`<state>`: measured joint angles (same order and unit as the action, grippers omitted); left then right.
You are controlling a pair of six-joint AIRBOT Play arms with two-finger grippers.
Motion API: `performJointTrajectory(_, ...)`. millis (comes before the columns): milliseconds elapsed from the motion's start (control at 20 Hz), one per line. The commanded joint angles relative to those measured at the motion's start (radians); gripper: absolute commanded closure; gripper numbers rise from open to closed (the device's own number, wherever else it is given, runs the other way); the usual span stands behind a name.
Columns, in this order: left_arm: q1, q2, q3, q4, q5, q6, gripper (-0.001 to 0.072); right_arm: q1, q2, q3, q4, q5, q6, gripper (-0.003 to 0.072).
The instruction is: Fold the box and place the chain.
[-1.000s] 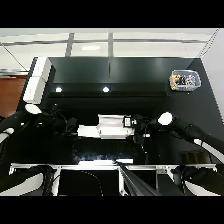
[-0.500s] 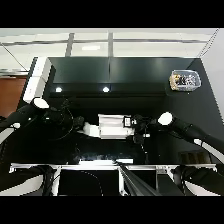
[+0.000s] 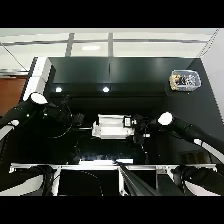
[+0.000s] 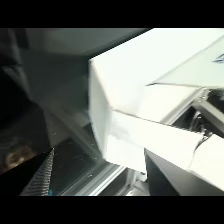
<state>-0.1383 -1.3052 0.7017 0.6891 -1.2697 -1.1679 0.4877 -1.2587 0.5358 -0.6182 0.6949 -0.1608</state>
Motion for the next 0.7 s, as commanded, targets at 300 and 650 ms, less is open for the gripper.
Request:
performJointTrajectory(300,-0.174,0.001,0.004,-0.043,0.116,-0.027,0.0088,-0.001,0.001,0.0,0.0,0.0,0.0,0.0506)
performJointTrajectory(650,-0.19,0.024,0.022,-0.043,0.153,-0.079,0.0134,-0.001,0.001,0.0,0.0,0.0,0.0,0.0506)
